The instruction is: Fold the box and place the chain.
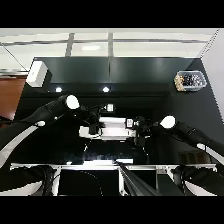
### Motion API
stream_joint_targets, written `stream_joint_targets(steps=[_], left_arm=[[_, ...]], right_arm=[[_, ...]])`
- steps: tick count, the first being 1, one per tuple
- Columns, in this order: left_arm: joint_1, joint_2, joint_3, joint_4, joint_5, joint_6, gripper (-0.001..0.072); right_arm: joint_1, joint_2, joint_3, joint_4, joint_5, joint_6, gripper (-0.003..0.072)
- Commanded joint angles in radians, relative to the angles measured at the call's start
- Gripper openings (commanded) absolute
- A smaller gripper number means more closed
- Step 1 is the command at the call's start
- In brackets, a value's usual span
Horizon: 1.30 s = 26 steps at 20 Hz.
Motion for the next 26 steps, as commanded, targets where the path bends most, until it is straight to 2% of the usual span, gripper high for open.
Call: stream_joint_targets(steps=[1,2,3,7,8,9,10,11,12,14,17,18,20,22,23,26], left_arm=[[0.0,0.014,0.03,0.029,-0.074,-0.07,0.0306],[0.0,0.028,0.044,0.069,-0.107,-0.124,0.0429],[0.001,0.045,0.055,0.116,-0.139,-0.186,0.0511],[0.002,0.153,0.061,0.342,-0.291,-0.406,0.0504],[0.002,0.186,0.061,0.396,-0.316,-0.491,0.0475],[0.002,0.217,0.061,0.442,-0.337,-0.565,0.038],[0.002,0.25,0.061,0.48,-0.36,-0.647,0.0252],[0.002,0.286,0.061,0.488,-0.39,-0.72,0.0089],[0.002,0.319,0.059,0.464,-0.42,-0.769,0.0022],[0.002,0.37,0.021,0.335,-0.409,-0.879,0.0022],[-0.004,0.381,-0.12,-0.041,-0.282,-0.85,0.0023],[-0.012,0.381,-0.179,-0.173,-0.207,-0.75,0.0023],[-0.011,0.38,-0.258,-0.342,-0.015,-0.582,0.0023],[-0.007,0.375,-0.28,-0.43,0.211,-0.563,0.0025],[-0.001,0.364,-0.28,-0.459,0.293,-0.567,0.0024],[0.032,0.298,-0.279,-0.554,0.435,-0.566,0.0023]], right_arm=[[0.001,-0.001,0.0,0.0,-0.006,0.005,0.0422],[0.001,-0.001,0.0,0.001,-0.013,0.01,0.0422],[0.001,-0.001,0.0,0.005,-0.019,0.014,0.0423],[0.001,-0.001,0.0,0.007,-0.022,0.015,0.0423],[0.001,-0.001,0.0,0.007,-0.022,0.015,0.0423],[0.001,-0.001,0.0,0.007,-0.022,0.015,0.0423],[0.001,-0.001,0.0,0.007,-0.022,0.015,0.0423],[0.001,-0.001,0.0,0.007,-0.022,0.015,0.0423],[0.001,-0.001,0.0,0.007,-0.022,0.015,0.0423],[0.001,-0.001,0.0,0.007,-0.022,0.015,0.0423],[0.001,-0.001,0.0,0.007,-0.022,0.015,0.0423],[0.001,-0.001,0.0,0.007,-0.022,0.015,0.0423],[0.001,-0.001,0.0,0.007,-0.022,0.015,0.0423],[0.001,-0.001,0.0,0.008,-0.022,0.015,0.0423],[0.001,-0.001,0.0,0.007,-0.022,0.015,0.0423],[0.001,-0.001,0.0,0.008,-0.022,0.015,0.0423]])
